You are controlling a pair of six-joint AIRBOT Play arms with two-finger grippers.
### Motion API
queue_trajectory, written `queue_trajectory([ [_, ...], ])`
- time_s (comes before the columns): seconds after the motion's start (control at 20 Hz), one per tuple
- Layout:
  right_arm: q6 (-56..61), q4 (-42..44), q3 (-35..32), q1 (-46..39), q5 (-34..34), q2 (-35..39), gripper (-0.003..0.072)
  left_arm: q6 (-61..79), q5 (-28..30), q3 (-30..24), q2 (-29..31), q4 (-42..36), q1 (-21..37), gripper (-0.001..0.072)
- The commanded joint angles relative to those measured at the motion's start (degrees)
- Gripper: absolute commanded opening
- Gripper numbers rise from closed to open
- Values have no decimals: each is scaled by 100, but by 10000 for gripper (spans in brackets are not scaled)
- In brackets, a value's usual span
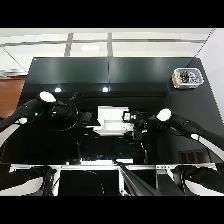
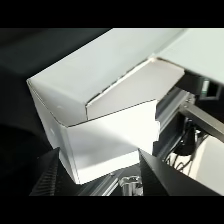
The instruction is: Fold the box and place the chain.
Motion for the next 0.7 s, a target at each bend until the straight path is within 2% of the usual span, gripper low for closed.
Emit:
queue_trajectory([
  [0.0, 2, 2, 4, 0, 0, 2, 244, -573, 52, 280, 4, 367, -227, 548],
  [0.35, 2, 2, 4, 0, 0, 2, 244, -1672, 269, 776, 4, 1386, -828, 548],
  [0.65, 2, 2, 4, 0, 0, 2, 244, -2247, 494, 909, 4, 1919, -1296, 548],
])
